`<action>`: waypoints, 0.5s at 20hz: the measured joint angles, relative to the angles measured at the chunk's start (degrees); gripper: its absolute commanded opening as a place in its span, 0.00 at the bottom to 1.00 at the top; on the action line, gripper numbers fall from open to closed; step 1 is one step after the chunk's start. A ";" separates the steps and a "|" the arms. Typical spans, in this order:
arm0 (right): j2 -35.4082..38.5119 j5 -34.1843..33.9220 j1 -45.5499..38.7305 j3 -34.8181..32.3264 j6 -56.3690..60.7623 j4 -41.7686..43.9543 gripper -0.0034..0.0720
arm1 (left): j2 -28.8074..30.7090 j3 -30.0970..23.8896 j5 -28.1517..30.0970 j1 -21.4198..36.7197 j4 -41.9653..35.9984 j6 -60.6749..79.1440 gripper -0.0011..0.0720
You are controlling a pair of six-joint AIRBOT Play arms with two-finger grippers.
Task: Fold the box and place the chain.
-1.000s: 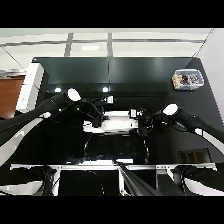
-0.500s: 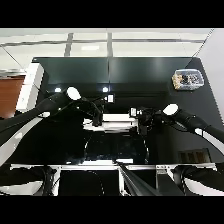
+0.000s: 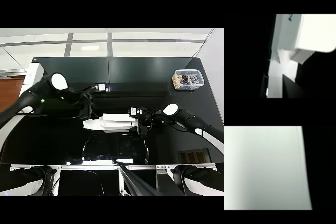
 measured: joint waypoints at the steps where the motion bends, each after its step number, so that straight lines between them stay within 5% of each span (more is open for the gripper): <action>1: 0.00 0.07 0.00 0.00 0.57 0.02 0.52 | 0.74 0.13 -2.99 0.61 1.95 -3.15 0.05; 2: 0.04 0.13 0.00 0.00 1.25 0.02 0.38 | 1.31 0.20 -6.47 1.25 3.32 -6.03 0.05; 6: 0.07 0.72 0.00 0.00 3.02 -0.02 0.38 | 3.17 -1.25 -14.34 2.25 4.28 -16.72 0.04; 10: 0.07 1.03 0.00 0.00 3.56 -0.11 0.38 | 7.15 -6.84 -10.58 0.26 -2.60 -21.11 0.05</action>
